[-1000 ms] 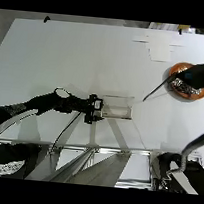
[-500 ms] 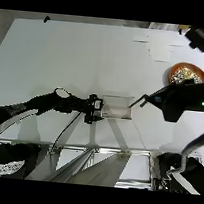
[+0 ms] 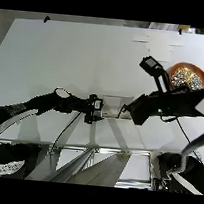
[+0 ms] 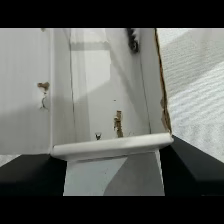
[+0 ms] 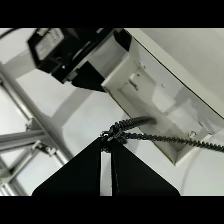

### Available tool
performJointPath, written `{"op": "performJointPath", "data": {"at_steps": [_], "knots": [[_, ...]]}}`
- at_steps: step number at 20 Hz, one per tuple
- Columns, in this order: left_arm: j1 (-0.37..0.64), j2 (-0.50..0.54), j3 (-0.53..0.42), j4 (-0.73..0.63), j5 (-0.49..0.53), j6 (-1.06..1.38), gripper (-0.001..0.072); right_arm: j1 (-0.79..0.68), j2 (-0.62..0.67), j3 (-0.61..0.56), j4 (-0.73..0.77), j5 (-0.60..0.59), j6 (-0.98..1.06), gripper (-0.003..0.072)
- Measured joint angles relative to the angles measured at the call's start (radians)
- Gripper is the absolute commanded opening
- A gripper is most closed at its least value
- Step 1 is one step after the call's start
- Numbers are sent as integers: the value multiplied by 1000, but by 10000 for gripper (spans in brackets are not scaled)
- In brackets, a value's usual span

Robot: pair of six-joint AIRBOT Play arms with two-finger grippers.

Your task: Fold the box and place the chain.

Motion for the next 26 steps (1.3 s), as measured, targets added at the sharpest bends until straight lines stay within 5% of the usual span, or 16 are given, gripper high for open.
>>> {"op": "performJointPath", "data": {"at_steps": [11,18,21,23,26], "knots": [[0,0,0,0,0,0,69,27,-190,-122,-13,-117,-48,19],[0,0,0,0,0,0,69,72,-246,-127,-59,-151,-48,199],[0,0,0,0,0,0,69,75,-228,-107,-75,-132,-46,182],[0,0,0,0,0,0,69,72,-206,-68,-119,-94,-26,32],[0,0,0,0,0,0,69,35,-170,-6,-235,-40,28,16]]}}
